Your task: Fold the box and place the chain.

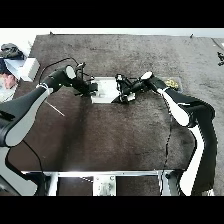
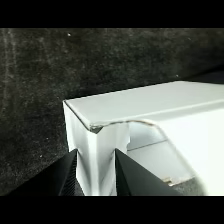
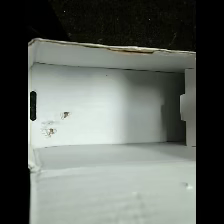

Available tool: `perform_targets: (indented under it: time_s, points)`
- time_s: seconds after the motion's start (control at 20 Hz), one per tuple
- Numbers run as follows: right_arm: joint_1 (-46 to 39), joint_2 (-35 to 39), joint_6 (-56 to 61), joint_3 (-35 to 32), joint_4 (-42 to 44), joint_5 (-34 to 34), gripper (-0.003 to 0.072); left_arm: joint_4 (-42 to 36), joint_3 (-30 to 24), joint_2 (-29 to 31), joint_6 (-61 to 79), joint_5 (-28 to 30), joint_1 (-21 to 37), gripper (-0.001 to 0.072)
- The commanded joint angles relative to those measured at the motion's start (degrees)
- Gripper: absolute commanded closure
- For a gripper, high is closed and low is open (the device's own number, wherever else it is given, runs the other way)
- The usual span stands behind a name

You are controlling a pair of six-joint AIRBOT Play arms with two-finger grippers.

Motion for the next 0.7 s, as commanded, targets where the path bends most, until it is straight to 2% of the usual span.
perform_targets:
  time_s: [0.0,0.25,0.65]
  points:
    - [0.0,-0.02,0.04,0.0,0.04,0.0,0.0312,8.85,3.26,-0.85,-9.14,-2.64,-2.4,0.0453]
    - [0.0,-0.02,0.04,0.0,0.04,0.0,0.0312,14.14,7.91,-4.57,-13.57,-8.48,-4.11,0.0453]
    - [0.0,-0.02,0.04,0.0,0.04,0.02,0.0312,21.81,13.29,-8.87,-18.23,-12.39,-5.77,0.0455]
